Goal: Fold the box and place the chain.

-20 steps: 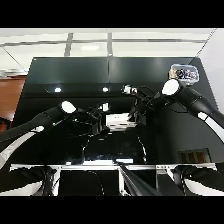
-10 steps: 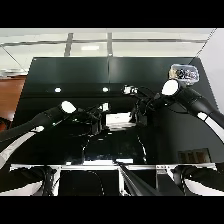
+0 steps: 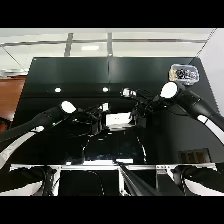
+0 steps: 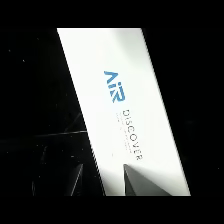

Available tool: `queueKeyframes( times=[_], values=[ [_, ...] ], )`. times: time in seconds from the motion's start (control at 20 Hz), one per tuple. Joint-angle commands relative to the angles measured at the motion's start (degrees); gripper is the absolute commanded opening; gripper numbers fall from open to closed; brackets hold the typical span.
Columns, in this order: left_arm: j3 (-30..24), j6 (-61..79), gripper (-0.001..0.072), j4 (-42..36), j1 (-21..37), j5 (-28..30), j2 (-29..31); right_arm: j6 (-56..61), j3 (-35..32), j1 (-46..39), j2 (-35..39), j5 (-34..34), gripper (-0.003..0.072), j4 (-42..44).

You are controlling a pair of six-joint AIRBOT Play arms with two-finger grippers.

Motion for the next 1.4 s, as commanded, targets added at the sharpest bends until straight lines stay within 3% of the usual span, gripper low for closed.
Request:
queueKeyframes(
  times=[0.0,0.1,0.15,0.2,0.45,0.65,0.9,1.35],
  values=[
    [0.0,0.0,0.0288,0.0,0.0,0.0,0.0,7.1,0.5,-1.6,3.0,0.1,0.0318,0.2],
    [0.0,0.0,0.0288,0.0,0.0,0.0,0.0,15.4,0.5,-4.6,4.6,2.6,0.0305,0.3],
    [0.0,0.0,0.0289,0.0,0.0,0.0,0.0,19.3,0.4,-6.3,4.6,5.3,0.0087,0.8],
    [0.0,0.0,0.0289,0.0,0.0,0.0,0.0,22.3,-0.3,-7.9,4.5,7.3,0.0014,2.4],
    [0.0,0.0,0.0288,0.0,0.0,0.0,0.0,21.2,-9.7,-10.0,3.7,3.4,0.0005,22.3],
    [0.0,0.0,0.0289,0.0,0.0,-0.1,0.0,20.8,-10.6,-9.9,-0.8,2.0,0.0005,30.6],
    [0.0,0.0,0.0288,0.0,0.0,-0.4,0.0,20.8,-10.6,-9.9,-4.0,0.8,0.0006,30.9],
    [0.0,0.0,0.0288,0.0,0.0,-0.3,0.0,23.4,-10.6,-9.9,-7.3,-1.9,0.0008,23.2]
  ],
)
